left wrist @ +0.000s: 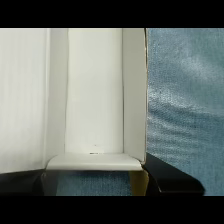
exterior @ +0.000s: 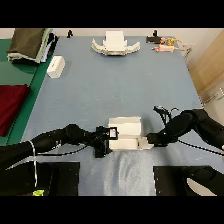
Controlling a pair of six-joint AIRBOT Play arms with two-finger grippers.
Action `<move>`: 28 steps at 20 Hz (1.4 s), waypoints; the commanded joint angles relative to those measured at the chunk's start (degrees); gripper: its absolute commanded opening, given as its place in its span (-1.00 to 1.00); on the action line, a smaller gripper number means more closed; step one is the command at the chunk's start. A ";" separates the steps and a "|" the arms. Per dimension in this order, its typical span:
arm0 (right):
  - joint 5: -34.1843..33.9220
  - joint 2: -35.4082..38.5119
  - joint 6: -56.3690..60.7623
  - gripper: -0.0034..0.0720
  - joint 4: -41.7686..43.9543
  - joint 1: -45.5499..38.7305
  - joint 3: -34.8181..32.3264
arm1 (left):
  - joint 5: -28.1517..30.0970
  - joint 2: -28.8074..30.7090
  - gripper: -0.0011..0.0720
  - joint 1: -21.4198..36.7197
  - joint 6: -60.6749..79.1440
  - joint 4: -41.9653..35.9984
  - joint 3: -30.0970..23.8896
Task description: Fold the box.
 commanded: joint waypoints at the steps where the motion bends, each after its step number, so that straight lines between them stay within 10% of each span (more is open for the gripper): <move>1: -1.05 2.71 -3.23 -0.88 3.65 -0.17 0.98 | 0.02 0.02 0.31 0.02 0.00 0.02 0.04; 4: -1.11 4.90 -3.61 -0.86 3.43 -0.17 1.88 | 0.02 0.02 0.31 0.02 0.00 0.00 0.04; 6: -1.05 4.87 -3.61 0.05 3.45 -0.17 2.71 | 0.02 0.02 0.31 0.02 0.00 0.02 0.04; 7: -0.98 4.83 -3.61 0.13 3.58 -0.17 2.95 | 0.02 0.02 0.31 0.02 0.00 0.00 0.04; 21: 5.53 -0.79 -6.43 0.12 7.61 5.31 3.08 | 0.02 0.02 0.31 0.02 0.00 0.02 0.04; 28: 5.70 -7.26 24.92 0.03 -17.31 25.09 9.88 | 0.02 0.02 0.31 0.02 0.00 0.00 0.04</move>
